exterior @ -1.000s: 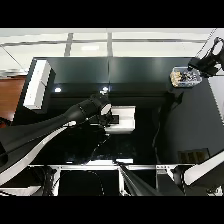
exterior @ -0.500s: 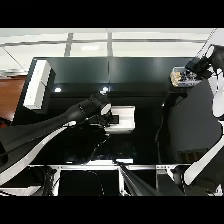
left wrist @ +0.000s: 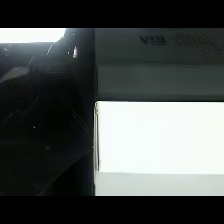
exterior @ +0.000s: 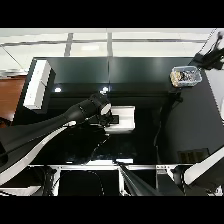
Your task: Fold the box and place the chain.
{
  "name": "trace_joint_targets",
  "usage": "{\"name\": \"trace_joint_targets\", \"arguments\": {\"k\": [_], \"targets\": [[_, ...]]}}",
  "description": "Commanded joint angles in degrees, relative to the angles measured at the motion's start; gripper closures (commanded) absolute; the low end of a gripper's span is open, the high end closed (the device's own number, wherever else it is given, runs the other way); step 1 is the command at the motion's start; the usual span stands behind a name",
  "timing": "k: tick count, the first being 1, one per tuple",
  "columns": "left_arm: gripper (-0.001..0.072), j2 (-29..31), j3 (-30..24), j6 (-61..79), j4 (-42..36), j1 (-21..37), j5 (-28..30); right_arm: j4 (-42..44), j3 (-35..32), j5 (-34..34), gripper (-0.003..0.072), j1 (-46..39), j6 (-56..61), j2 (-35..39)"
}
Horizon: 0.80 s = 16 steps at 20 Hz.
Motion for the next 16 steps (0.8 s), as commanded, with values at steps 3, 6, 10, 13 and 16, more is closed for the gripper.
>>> {"name": "trace_joint_targets", "arguments": {"k": [3, 6, 10, 13, 16], "targets": [[0.0679, 0.0, 0.0, 0.0, 0.0, 0.0, 0.3, 12.3, -3.6, 3.4, 0.0669, 0.0, -9.7, 16.8], [0.0679, 0.0, 0.0, 0.0, 0.0, 0.0, 0.4, 16.8, -7.2, 3.6, 0.0670, 0.8, -11.4, 26.6], [0.0679, 0.0, 0.0, 0.0, 0.0, 0.0, 1.8, 22.2, -7.4, 4.7, 0.0671, 2.7, -12.1, 37.1], [0.0679, 0.0, 0.0, 0.0, 0.0, 0.0, 2.6, 23.6, -7.4, 7.6, 0.0671, 5.9, -12.2, 42.8], [0.0679, 0.0, 0.0, 0.0, 0.0, 0.0, 2.8, 29.2, -7.4, 15.3, 0.0670, 9.2, -13.6, 46.1]]}}
